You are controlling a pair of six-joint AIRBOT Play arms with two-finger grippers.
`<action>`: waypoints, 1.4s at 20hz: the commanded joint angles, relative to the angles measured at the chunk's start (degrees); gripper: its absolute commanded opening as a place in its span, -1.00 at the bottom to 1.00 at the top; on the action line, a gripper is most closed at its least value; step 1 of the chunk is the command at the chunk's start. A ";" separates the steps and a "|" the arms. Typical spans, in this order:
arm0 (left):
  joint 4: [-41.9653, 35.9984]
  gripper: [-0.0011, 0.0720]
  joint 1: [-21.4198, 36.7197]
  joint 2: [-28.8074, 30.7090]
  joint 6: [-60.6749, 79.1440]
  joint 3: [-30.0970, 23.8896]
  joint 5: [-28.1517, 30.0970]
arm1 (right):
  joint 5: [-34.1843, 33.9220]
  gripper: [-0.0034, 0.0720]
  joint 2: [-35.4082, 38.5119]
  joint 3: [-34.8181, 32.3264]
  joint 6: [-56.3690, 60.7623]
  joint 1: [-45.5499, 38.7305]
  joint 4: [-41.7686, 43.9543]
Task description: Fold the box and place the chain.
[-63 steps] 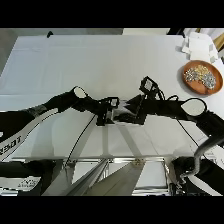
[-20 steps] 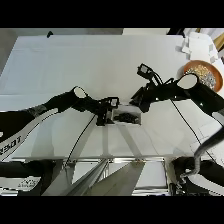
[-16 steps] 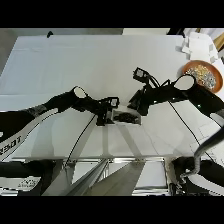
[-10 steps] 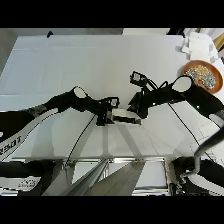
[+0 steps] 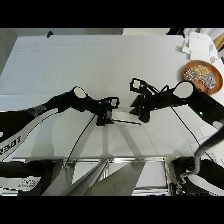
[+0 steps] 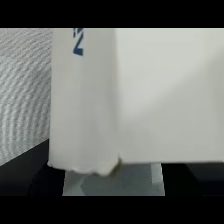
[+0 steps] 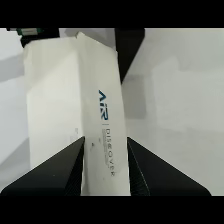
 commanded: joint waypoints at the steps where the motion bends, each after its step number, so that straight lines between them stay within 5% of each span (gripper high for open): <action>1: 0.00 0.10 0.04 0.04 0.00 0.02 0.02 | -0.26 -0.13 0.28 -0.20 -0.04 2.01 -0.31; 18: 0.00 0.10 0.04 0.04 0.00 0.02 0.02 | -1.90 -0.15 0.57 -0.17 4.81 4.11 -9.03; 28: 0.00 0.10 0.04 0.04 0.00 0.02 0.02 | -1.95 -0.48 0.57 -0.20 4.94 4.13 -9.01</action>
